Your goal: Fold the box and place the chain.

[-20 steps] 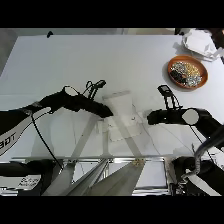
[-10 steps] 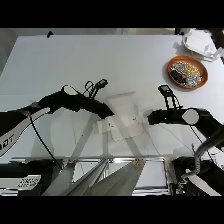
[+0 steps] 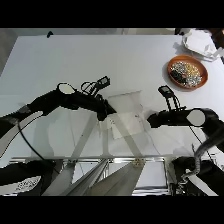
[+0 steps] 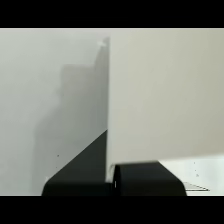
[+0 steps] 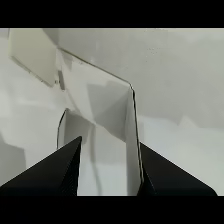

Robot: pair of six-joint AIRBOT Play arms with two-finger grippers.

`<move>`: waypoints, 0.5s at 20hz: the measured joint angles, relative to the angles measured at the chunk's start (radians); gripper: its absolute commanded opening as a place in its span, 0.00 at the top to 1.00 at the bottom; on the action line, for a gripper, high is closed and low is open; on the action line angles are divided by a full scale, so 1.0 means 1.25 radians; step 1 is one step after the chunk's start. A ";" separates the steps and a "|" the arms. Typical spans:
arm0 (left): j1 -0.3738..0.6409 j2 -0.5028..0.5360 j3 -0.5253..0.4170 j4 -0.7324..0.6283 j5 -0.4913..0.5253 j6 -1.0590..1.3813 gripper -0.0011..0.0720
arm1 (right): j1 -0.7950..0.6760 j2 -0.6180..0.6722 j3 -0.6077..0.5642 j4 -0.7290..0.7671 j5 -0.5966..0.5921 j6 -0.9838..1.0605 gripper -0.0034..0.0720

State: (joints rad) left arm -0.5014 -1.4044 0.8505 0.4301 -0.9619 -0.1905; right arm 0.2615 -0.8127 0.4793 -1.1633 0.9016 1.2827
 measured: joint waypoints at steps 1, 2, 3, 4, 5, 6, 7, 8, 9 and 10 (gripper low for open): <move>-0.013 0.026 0.000 0.036 0.003 0.000 0.99 | -0.005 0.027 0.017 -0.014 0.037 0.000 0.50; -0.025 0.051 0.000 0.070 0.005 -0.002 0.99 | -0.012 0.057 0.034 -0.030 0.075 0.000 0.50; -0.039 0.075 0.000 0.103 0.009 -0.003 0.99 | -0.019 0.088 0.048 -0.046 0.110 -0.002 0.50; -0.053 0.093 0.000 0.128 0.009 -0.002 0.98 | -0.026 0.123 0.059 -0.058 0.143 -0.008 0.50; -0.064 0.104 0.000 0.143 0.010 0.011 0.98 | -0.031 0.156 0.066 -0.066 0.175 -0.013 0.50; -0.076 0.110 0.000 0.155 0.014 0.027 0.98 | -0.035 0.191 0.072 -0.073 0.206 -0.018 0.50; -0.087 0.111 0.000 0.163 0.022 0.044 0.98 | -0.038 0.220 0.076 -0.078 0.232 -0.020 0.50; -0.097 0.108 0.000 0.169 0.038 0.057 0.98 | -0.039 0.248 0.079 -0.081 0.258 -0.022 0.50; -0.104 0.099 0.000 0.172 0.055 0.067 0.98 | -0.041 0.273 0.081 -0.084 0.280 -0.024 0.51; -0.109 0.087 0.000 0.165 0.071 0.075 0.98 | -0.042 0.293 0.083 -0.087 0.299 -0.025 0.51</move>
State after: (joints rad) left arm -0.6380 -1.2957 0.8501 0.6365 -0.8730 -0.0971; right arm 0.2092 -0.4469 0.5827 -1.2716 1.2758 1.2518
